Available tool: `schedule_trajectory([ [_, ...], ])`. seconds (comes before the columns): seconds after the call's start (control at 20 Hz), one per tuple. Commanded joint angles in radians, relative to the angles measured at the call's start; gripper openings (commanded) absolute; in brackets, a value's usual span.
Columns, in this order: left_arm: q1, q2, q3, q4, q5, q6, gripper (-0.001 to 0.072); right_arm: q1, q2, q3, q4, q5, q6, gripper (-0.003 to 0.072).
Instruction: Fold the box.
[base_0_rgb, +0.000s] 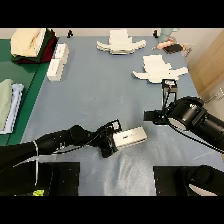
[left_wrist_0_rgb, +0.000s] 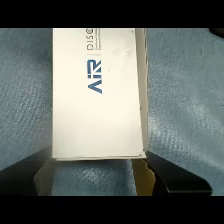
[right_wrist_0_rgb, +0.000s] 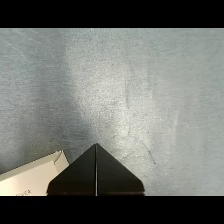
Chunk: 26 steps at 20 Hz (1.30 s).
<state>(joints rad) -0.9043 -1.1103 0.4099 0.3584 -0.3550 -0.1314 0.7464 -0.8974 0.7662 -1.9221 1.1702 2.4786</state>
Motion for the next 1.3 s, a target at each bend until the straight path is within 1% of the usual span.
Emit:
schedule_trajectory([
  [0.0,0.000,-0.001,0.002,0.001,0.032,0.000,0.0720,-0.001,-0.001,0.001,0.001,-0.001,0.000,0.0004],
  [0.25,0.000,-0.002,0.017,0.000,0.037,0.000,0.0720,-0.001,-0.001,0.001,0.000,-0.002,0.000,0.0004],
  [0.5,-0.032,-0.052,0.053,0.004,0.034,0.011,0.0720,-0.001,-0.001,0.001,0.000,-0.002,0.000,0.0004],
  [0.65,-0.037,-0.055,0.053,0.010,0.034,0.011,0.0720,-0.001,-0.001,0.001,0.000,-0.002,-0.001,0.0004],
  [0.7,-0.037,-0.054,0.052,0.010,0.033,0.011,0.0622,-0.001,-0.001,0.001,0.000,-0.002,-0.001,0.0004],
  [0.75,-0.037,-0.054,0.052,0.010,0.032,0.011,0.0473,-0.001,-0.001,0.001,0.001,-0.002,-0.001,0.0004],
  [1.1,-0.032,-0.041,0.052,0.010,0.034,0.009,0.0466,-0.001,-0.001,0.001,0.000,-0.001,-0.004,0.0004],
  [1.25,0.014,-0.011,0.052,0.010,0.035,0.006,0.0466,-0.001,-0.001,0.001,0.000,-0.001,-0.003,0.0004],
])
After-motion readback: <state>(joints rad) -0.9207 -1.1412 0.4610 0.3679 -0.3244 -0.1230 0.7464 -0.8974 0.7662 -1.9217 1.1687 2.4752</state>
